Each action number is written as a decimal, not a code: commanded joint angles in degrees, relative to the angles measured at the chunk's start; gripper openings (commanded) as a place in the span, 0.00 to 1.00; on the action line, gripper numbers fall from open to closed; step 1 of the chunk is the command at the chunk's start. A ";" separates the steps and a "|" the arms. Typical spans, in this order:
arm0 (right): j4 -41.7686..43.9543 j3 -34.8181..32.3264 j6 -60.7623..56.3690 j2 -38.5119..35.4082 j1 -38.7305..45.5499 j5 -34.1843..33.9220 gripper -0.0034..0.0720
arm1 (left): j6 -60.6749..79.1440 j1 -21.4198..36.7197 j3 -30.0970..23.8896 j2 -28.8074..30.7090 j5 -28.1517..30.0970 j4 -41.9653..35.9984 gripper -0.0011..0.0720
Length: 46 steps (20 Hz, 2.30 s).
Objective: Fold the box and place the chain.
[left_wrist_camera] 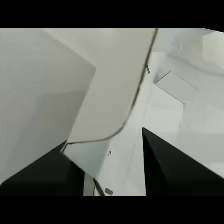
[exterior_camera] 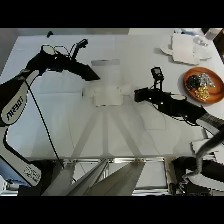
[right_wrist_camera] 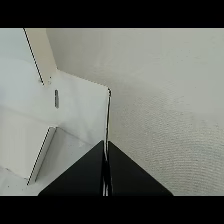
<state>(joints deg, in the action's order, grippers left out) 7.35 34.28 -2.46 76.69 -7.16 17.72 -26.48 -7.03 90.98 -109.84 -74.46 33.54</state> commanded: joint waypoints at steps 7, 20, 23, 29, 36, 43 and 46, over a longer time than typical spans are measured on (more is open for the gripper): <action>0.02 -0.04 -0.02 0.04 -0.02 0.02 0.06 | 4.11 -1.46 3.63 -0.04 -1.09 6.97 0.39; 0.02 -0.04 -0.02 0.04 -0.04 0.02 0.06 | 6.23 -6.03 3.61 -3.32 0.04 11.06 0.28; 0.02 -0.04 -0.02 0.04 -0.04 0.02 0.06 | 7.26 -5.60 3.61 -3.30 0.15 11.13 0.11; 0.02 -0.04 -0.02 0.04 -0.02 0.02 0.06 | 8.39 -4.39 3.63 -3.28 2.29 11.08 0.40; 0.02 -0.04 -0.02 0.04 -0.02 0.02 0.06 | 10.01 -3.61 3.61 -3.30 1.97 10.99 0.21; 0.02 -0.04 -0.02 0.04 -0.02 0.02 0.06 | 11.28 -3.61 3.61 -3.28 0.98 11.04 0.03; 0.02 -0.04 -0.02 0.04 -0.02 0.02 0.06 | 11.54 -3.61 3.61 -3.23 0.94 11.02 0.03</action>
<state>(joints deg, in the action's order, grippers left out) 7.40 34.28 -2.48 76.71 -7.18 17.74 -15.51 -10.70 94.56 -113.10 -73.30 44.49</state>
